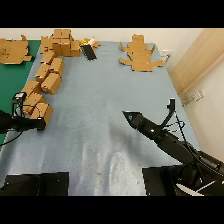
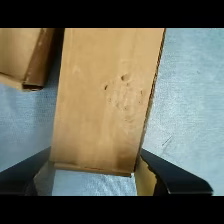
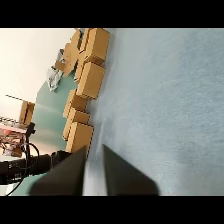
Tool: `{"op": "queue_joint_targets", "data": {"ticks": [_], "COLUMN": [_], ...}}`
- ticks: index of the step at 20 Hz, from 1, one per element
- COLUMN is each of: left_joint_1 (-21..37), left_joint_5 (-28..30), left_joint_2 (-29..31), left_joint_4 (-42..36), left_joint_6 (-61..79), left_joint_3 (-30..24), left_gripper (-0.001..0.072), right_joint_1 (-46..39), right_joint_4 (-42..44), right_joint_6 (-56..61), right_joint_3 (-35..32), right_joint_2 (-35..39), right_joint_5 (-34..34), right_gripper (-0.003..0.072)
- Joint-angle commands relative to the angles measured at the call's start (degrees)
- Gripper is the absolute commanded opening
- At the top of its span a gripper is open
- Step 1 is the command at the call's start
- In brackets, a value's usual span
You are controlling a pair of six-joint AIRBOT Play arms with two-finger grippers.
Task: Fold the box.
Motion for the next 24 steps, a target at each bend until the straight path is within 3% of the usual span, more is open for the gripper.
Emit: {"op": "queue_joint_targets", "data": {"ticks": [1, 4, 6, 10, 15, 16, 17, 18, 19, 20, 24], "left_joint_1": [2.4, 3.5, 3.4, 3.4, 3.3, 3.3, 2.8, 1.6, -0.9, -4.1, -21.6], "left_joint_5": [-7.2, -11.8, -13.7, -19.7, -23.9, -24.2, -24.4, -25.2, -25.6, -25.4, -23.0], "left_joint_2": [0.0, 0.0, 0.0, 0.6, 4.0, 4.8, 5.3, 5.5, 5.6, 5.5, 2.0], "left_joint_4": [1.1, 1.1, 1.0, 1.0, 0.2, -2.6, -7.5, -12.7, -17.4, -19.8, -17.5], "left_joint_6": [-2.2, -2.2, -2.7, -4.2, -5.2, -5.2, -5.1, -4.0, -0.5, 0.3, -7.1], "left_joint_3": [3.1, 5.8, 6.9, 9.0, 15.5, 16.5, 17.1, 17.6, 17.9, 18.2, 23.2], "left_gripper": [0.0686, 0.0686, 0.0686, 0.0686, 0.0685, 0.0683, 0.0449, 0.0116, 0.0012, 0.0013, 0.0013], "right_joint_1": [0.0, 0.0, 0.0, 0.0, 0.0, 0.0, 0.0, -0.3, -1.1, -2.3, -9.3], "right_joint_4": [0.0, 0.0, 0.0, 0.0, -1.3, -1.5, -1.7, -2.4, -3.4, -5.4, -16.7], "right_joint_6": [0.0, 0.0, 0.0, 0.0, 0.0, -0.1, -0.2, -0.2, -0.2, -0.2, -0.2], "right_joint_3": [0.1, 0.1, 0.1, 0.1, 0.1, 0.1, 0.1, 0.4, 1.3, 2.8, 15.6], "right_joint_2": [0.1, 0.0, 0.0, 0.0, -0.1, -0.4, -0.9, -1.6, -2.9, -4.4, -14.2], "right_joint_5": [0.0, 0.0, 0.0, 0.0, -3.0, -4.7, -5.9, -7.0, -8.8, -11.3, -28.0], "right_gripper": [0.0246, 0.0250, 0.0360, 0.0360, 0.0358, 0.0288, 0.0155, 0.0081, 0.0010, 0.0005, 0.0004]}}
